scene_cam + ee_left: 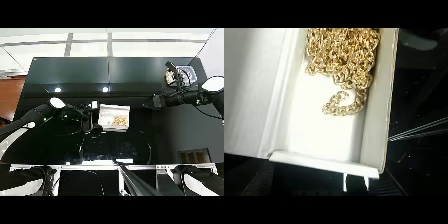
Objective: Fold the box and place the chain.
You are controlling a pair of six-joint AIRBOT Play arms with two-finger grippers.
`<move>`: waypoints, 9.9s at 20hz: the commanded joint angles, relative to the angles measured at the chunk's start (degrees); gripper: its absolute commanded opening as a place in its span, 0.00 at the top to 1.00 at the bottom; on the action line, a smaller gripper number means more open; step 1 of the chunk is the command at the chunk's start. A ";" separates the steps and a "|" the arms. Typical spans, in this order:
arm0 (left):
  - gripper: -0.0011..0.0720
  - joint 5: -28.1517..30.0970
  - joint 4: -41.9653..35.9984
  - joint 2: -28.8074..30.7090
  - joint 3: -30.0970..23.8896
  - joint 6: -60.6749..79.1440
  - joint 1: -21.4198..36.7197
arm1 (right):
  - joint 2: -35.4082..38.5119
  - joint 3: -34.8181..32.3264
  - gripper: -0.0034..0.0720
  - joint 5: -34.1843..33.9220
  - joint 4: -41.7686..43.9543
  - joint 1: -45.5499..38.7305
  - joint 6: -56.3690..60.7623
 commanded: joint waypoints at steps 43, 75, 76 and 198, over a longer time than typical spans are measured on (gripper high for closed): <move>0.44 -2.45 0.70 -0.17 0.17 2.12 -0.13 | -7.78 0.00 0.02 -15.72 -5.77 25.79 -40.17; 0.44 -2.47 0.70 -0.17 0.17 2.12 -0.13 | -6.71 -0.59 0.65 -9.94 -9.31 25.49 -34.47; 0.44 -2.47 0.70 -0.17 0.17 2.10 -0.13 | -5.35 -0.24 0.65 -9.07 -9.31 25.03 -32.96; 0.95 -7.10 42.10 23.10 21.97 -101.42 19.58 | 9.35 -9.31 0.93 -24.02 -13.64 -2.05 4.31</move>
